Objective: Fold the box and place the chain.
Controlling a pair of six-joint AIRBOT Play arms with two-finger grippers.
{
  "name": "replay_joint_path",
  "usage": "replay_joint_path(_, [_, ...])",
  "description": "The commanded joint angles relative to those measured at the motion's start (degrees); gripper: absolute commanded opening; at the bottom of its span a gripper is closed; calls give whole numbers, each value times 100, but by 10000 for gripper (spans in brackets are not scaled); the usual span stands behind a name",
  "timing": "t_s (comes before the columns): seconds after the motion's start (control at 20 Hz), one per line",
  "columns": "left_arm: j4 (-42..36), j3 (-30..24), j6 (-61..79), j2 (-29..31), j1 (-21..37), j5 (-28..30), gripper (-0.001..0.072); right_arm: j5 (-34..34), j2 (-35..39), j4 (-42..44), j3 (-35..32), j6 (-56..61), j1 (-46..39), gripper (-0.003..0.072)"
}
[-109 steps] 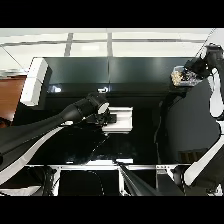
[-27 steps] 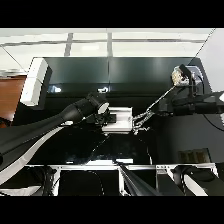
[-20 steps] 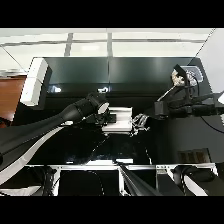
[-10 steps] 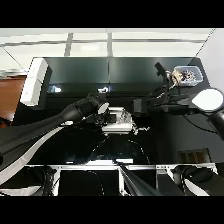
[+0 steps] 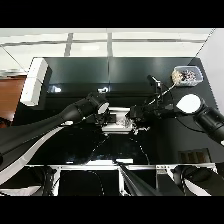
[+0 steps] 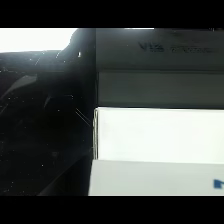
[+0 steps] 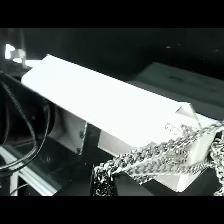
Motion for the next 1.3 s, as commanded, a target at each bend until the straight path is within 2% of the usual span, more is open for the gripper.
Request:
replay_joint_path(0.0, [2,-2,2,-4,4,0,30,-13,-13,-57,-24,26,2,368])
replay_joint_path(0.1, [2,-2,2,-4,4,0,30,212,0,-140,33,-22,-238,386])
replay_joint_path(0.25, [0,-2,2,-4,4,-2,30,345,44,-728,101,-37,-1263,386])
replay_joint_path(0.35, [2,-2,2,-4,4,2,30,-208,15,-2035,68,260,-1993,386])
replay_joint_path(0.4, [2,-2,2,-4,4,2,30,-662,-28,-2848,4,892,-2291,388])
replay_joint_path(0.45, [0,-2,2,-4,4,0,30,-1014,-151,-3370,-11,1373,-2531,453])
replay_joint_path(0.5, [0,-2,2,-4,4,-2,30,-1381,-363,-3480,0,1547,-2771,711])
replay_joint_path(0.65, [0,-2,2,-4,4,-17,30,-1919,-1340,-2970,472,1523,-3209,720])
replay_joint_path(0.9, [0,-2,2,-4,4,-2,30,-1381,-3355,-2852,2260,1528,-3294,719])
replay_joint_path(0.95, [0,-2,2,-4,4,-2,30,-1257,-3637,-2855,2533,1528,-3289,695])
replay_joint_path(1.0, [0,-2,2,-4,4,-2,30,-1178,-3823,-2855,2712,1530,-3289,585])
replay_joint_path(1.05, [0,-2,2,-4,4,-2,30,-1200,-3932,-2859,2804,1530,-3292,511])
replay_joint_path(1.2, [0,-2,2,-4,4,-2,30,-1167,-3952,-2903,2833,1523,-3322,86])
replay_joint_path(1.25, [0,-2,2,-4,4,-2,30,-903,-3915,-2903,2865,1497,-3342,13])
